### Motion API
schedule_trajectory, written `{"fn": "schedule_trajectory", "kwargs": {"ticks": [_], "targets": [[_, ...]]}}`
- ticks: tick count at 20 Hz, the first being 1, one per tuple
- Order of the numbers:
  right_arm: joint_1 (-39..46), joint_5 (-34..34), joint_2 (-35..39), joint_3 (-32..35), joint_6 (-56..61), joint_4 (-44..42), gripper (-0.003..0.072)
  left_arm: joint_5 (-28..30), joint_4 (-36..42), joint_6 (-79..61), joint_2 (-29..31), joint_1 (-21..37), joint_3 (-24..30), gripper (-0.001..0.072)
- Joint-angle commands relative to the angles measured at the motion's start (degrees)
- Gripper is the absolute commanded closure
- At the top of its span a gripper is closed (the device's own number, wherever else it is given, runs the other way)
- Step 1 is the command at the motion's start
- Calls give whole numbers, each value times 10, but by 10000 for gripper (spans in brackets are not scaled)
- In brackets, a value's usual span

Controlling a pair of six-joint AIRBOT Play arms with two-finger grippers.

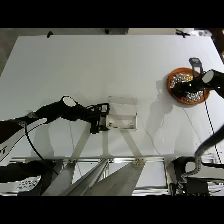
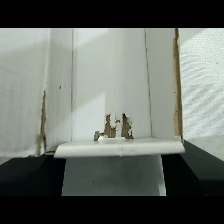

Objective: Fold the box and place the chain.

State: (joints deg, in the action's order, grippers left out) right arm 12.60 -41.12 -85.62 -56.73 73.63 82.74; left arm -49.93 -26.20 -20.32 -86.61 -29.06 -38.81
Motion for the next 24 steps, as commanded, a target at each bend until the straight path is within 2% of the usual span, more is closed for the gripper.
{"fn": "schedule_trajectory", "kwargs": {"ticks": [1, 2, 3, 4, 5, 6, 11, 19, 24], "targets": [[2, -5, -24, -4, 0, -5, 245, 0, 0, 0, 0, 0, 0, 507], [2, -15, -27, -4, 1, -6, 313, 0, 0, 0, 0, 0, 0, 507], [2, -24, -27, -4, 0, -7, 412, 0, 0, 0, 0, 0, 0, 507], [2, -34, -26, -4, 0, -7, 545, 0, 0, 0, 0, 0, 0, 507], [2, -45, -25, -5, 0, -7, 627, 0, 0, 0, 0, 0, 0, 507], [2, -57, -21, -5, 0, -10, 663, 0, 0, 0, 0, 0, 0, 507], [2, -95, 57, -7, 0, -21, 678, 0, 0, 0, 0, 0, 0, 507], [0, -205, 297, -7, -2, -53, 678, 0, 0, 0, 0, 0, 0, 507], [-82, -281, 414, -6, 17, -95, 679, 0, 0, 0, 0, 0, 0, 507]]}}
